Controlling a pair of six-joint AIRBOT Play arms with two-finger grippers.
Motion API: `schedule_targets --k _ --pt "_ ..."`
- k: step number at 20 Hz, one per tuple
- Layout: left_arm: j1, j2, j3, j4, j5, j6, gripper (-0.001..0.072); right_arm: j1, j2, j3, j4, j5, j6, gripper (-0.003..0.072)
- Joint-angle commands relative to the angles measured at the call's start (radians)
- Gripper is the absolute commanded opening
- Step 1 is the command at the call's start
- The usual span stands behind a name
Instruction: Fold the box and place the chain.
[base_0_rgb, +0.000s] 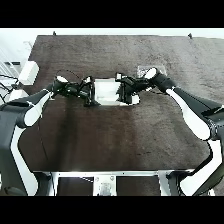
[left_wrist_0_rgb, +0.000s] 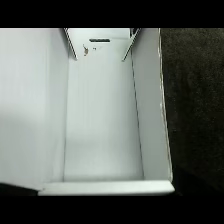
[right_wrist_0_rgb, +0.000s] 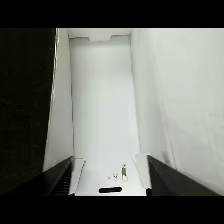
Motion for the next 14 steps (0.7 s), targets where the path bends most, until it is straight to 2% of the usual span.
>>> schedule_targets --k 1,5,6,7,8,10,14 --pt "0.001 0.0 0.0 0.0 0.001 0.0 0.0481 0.0 0.0 0.0 -0.014 -0.002 -0.001 0.0614" --pt "0.001 0.0 0.0 0.0 0.003 0.0 0.0481 -0.007 0.001 0.0 -0.019 0.006 0.005 0.0605" --pt "0.001 0.0 0.0 0.0 0.003 0.0 0.0481 -0.013 0.004 0.0 -0.02 0.008 0.031 0.0438" --pt "0.001 0.0 0.0 0.0 0.003 0.0 0.0481 -0.019 0.01 0.0 -0.024 0.023 0.05 0.0156" --pt "0.001 0.0 0.0 0.0 0.003 0.0 0.0481 -0.029 0.019 0.001 -0.037 0.051 0.06 0.0058" --pt "0.001 0.0 0.0 0.0 0.004 0.0 0.0481 -0.048 0.044 0.001 -0.058 0.1 0.083 0.0017" --pt "0.001 0.0 0.0 0.0 0.005 0.0 0.0481 -0.093 0.126 0.001 -0.138 0.158 0.219 0.0016"
